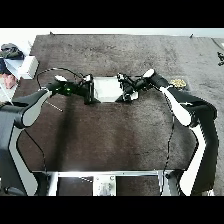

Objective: Fold the box and place the chain.

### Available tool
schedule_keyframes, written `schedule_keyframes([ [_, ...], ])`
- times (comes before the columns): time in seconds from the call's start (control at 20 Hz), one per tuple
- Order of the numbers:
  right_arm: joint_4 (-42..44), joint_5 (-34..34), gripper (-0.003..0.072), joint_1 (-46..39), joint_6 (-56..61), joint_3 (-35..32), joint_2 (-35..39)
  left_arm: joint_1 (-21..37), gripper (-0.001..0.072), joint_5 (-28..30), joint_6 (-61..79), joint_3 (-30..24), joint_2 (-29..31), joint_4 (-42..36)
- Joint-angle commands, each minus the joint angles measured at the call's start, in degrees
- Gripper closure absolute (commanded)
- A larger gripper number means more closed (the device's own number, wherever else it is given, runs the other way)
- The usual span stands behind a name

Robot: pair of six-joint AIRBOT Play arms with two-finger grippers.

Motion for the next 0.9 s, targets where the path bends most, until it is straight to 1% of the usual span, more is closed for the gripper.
schedule_keyframes([
  [0.0,0.0,0.0,0.0308,0.0,0.0,0.0,0.0,0.0,-0.001,0.1,0.1,0.0,0.0,0.1],
  [0.25,0.0,0.0,0.0308,0.0,0.0,0.0,0.0,0.0,-0.0009,1.0,0.1,0.0,0.0,0.3],
  [0.3,0.0,0.0,0.0308,0.0,0.0,0.0,0.0,0.0,0.0008,1.5,0.1,0.0,0.0,0.4],
  [0.85,0.0,0.0,0.0308,0.0,0.0,0.0,0.0,0.0,0.0009,2.2,-0.6,0.0,0.0,0.4],
])
